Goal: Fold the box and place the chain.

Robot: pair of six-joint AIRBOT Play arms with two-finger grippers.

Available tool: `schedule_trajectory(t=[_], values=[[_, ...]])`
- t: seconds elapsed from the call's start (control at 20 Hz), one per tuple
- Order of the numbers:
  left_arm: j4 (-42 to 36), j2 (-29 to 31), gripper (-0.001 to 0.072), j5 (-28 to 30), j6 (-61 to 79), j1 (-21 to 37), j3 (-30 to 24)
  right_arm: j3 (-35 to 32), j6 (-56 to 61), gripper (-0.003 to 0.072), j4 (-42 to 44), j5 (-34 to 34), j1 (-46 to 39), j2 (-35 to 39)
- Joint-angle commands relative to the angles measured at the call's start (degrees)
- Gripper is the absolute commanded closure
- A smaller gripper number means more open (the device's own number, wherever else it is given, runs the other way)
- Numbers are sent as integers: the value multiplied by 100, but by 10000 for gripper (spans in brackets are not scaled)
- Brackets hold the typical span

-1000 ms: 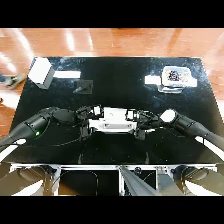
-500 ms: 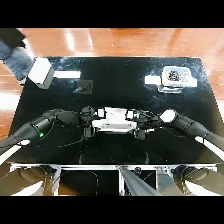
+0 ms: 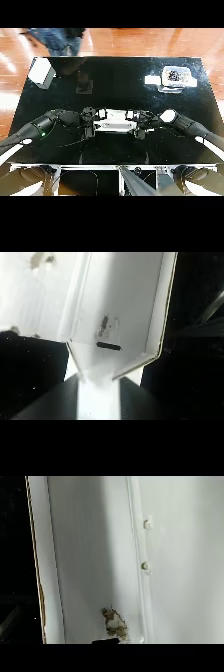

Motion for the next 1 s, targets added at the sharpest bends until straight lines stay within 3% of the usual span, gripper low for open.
schedule_trajectory(t=[0.0, 0.5, 0.6, 0.95], values=[[-52, -22, 395, 0, -2, -46, 2, 2, 0, 137, 4, -2, 2, 2], [-63, -74, 419, -726, -42, -562, 2, 2, 0, 137, 4, 2, 4, 2], [-76, -74, 517, -741, -42, -603, 2, 2, 0, 137, 4, 0, 4, 2], [-472, -76, 517, -739, -44, -601, 2, 2, 0, 137, 4, 0, 4, 2]])
